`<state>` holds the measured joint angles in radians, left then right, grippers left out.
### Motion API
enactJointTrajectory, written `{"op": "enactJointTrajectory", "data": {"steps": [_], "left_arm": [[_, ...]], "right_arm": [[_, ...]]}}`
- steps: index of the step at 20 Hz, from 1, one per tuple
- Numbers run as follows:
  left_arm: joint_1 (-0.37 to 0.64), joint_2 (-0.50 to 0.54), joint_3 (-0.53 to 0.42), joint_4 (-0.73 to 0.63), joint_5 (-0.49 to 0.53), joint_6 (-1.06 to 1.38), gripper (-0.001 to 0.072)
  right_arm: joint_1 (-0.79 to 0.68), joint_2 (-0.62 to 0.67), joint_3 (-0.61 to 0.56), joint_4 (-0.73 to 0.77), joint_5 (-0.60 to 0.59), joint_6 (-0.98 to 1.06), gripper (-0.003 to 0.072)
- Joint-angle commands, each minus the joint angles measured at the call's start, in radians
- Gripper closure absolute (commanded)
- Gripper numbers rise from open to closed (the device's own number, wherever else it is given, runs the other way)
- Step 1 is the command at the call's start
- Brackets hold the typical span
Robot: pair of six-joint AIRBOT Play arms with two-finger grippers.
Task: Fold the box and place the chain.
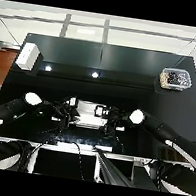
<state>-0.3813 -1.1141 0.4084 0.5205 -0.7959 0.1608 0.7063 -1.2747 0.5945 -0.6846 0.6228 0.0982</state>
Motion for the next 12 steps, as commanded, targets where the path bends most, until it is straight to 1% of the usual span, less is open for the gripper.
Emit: {"op": "enactJointTrajectory", "data": {"steps": [1,2,3,4,5,6,7,9,11,12], "left_arm": [[-0.001,0.0,0.001,0.002,-0.001,-0.014,0.0405],[-0.001,0.0,0.001,0.002,-0.001,-0.014,0.0344],[-0.001,0.001,0.001,0.005,0.0,-0.014,0.0378],[-0.001,0.003,0.001,0.01,-0.002,-0.015,0.0539],[-0.001,0.006,0.002,0.02,-0.004,-0.024,0.0575],[0.001,0.015,0.006,0.038,-0.004,-0.066,0.066],[0.006,0.034,0.012,0.075,-0.008,-0.104,0.0681],[0.038,0.106,0.019,0.2,-0.029,-0.222,0.0682],[0.097,0.214,0.019,0.291,-0.095,-0.308,0.0681],[0.14,0.275,0.019,0.298,-0.144,-0.316,0.0681]], "right_arm": [[0.001,0.0,0.0,0.0,0.001,-0.001,0.0222],[0.001,0.0,0.0,0.0,0.001,-0.001,0.0222],[0.001,0.0,0.0,0.0,0.001,-0.001,0.0222],[0.001,0.0,0.0,0.0,0.001,-0.001,0.0222],[0.001,0.0,0.0,0.0,0.001,-0.001,0.0222],[0.001,0.0,0.0,0.0,0.001,-0.001,0.0222],[0.001,0.0,0.0,0.0,0.001,-0.001,0.0222],[0.001,0.0,0.0,0.0,0.001,-0.001,0.0222],[0.001,0.0,0.0,0.0,0.001,-0.001,0.0222],[0.001,0.0,0.0,0.0,0.001,-0.001,0.0222]]}}
